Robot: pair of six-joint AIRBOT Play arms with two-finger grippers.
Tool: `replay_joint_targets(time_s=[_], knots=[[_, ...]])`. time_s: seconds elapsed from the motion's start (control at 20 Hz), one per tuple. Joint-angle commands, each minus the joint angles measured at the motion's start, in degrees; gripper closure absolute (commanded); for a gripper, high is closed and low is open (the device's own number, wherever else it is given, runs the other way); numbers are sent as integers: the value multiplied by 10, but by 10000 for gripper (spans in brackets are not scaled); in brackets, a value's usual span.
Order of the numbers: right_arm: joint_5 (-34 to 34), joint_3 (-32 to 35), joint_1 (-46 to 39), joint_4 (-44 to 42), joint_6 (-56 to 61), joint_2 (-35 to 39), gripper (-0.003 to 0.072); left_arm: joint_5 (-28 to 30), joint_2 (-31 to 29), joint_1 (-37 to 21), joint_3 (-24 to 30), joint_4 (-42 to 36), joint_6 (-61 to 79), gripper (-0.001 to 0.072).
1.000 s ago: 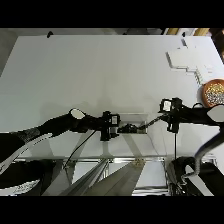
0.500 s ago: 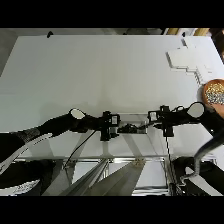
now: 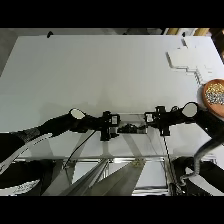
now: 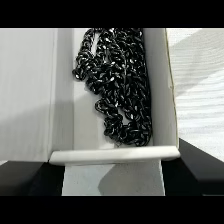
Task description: Fold the box and place the chain.
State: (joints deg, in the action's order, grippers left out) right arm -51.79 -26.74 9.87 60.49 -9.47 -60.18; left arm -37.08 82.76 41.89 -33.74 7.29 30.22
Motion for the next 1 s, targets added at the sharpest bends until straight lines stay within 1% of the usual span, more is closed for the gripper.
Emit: replay_joint_targets(time_s=[0.0, 0.15, 0.25, 0.45, 0.6, 0.7, 0.8, 0.9, 0.95], knots=[[6, 0, 1, -14, 0, -3, 669, 0, 0, 0, 0, 0, 0, 505], [-5, 0, 1, 4, 17, 0, 669, 0, 0, 0, 0, 0, 0, 505], [-21, 0, 1, 24, 33, 19, 669, 0, 0, 0, 0, 0, 0, 505], [-55, 0, 1, 56, 67, 97, 669, 0, 0, 0, 0, 0, 0, 505], [-96, 0, 1, 41, 82, 180, 669, 0, 0, 0, 0, 0, 0, 505], [-108, 0, 1, -8, 123, 234, 669, 0, 0, 0, 0, 0, 0, 505], [-110, 0, 1, -97, 153, 271, 668, 0, 0, 0, 0, 0, 0, 505], [-113, 0, 3, -195, 160, 278, 668, 0, 0, 0, 0, 0, 0, 505], [-107, 0, 13, -229, 162, 275, 668, 0, 0, 0, 0, 0, 0, 505]])
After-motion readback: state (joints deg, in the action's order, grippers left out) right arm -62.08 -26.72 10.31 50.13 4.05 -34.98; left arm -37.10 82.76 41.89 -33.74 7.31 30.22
